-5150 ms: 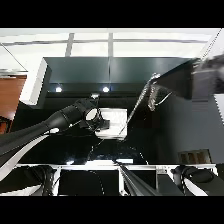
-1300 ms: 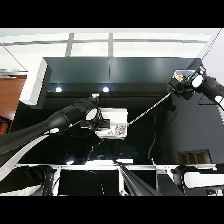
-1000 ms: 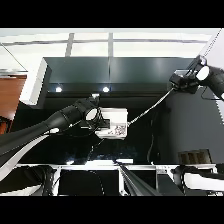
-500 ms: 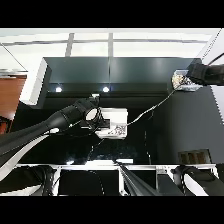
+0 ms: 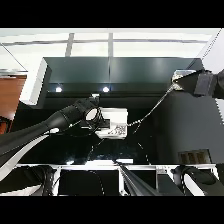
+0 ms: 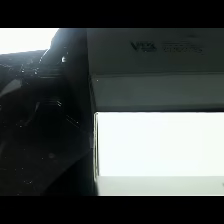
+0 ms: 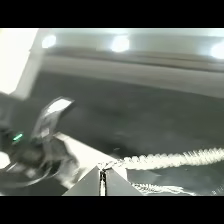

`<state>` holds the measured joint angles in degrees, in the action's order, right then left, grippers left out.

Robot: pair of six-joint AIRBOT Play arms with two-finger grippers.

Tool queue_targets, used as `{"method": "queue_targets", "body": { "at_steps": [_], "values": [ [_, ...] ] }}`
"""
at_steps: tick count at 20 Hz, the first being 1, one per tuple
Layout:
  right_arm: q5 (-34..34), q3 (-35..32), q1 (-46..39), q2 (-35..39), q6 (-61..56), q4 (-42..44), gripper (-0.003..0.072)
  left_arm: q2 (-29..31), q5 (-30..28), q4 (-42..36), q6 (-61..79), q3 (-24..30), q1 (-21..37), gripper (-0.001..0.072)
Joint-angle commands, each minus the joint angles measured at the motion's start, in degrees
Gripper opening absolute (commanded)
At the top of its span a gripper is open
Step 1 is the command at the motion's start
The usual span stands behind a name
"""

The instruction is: Fold the box and place the chain.

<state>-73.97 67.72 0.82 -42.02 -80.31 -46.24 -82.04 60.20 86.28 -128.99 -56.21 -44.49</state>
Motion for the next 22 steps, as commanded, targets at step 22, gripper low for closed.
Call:
{"method": "queue_targets", "body": {
  "at_steps": [22],
  "values": [
    [11.1,-9.4,23.5,-20.2,7.9,5.4,0.0013,0.0,0.2,0.0,0.0,0.0,0.0,0.0031]
  ]
}}
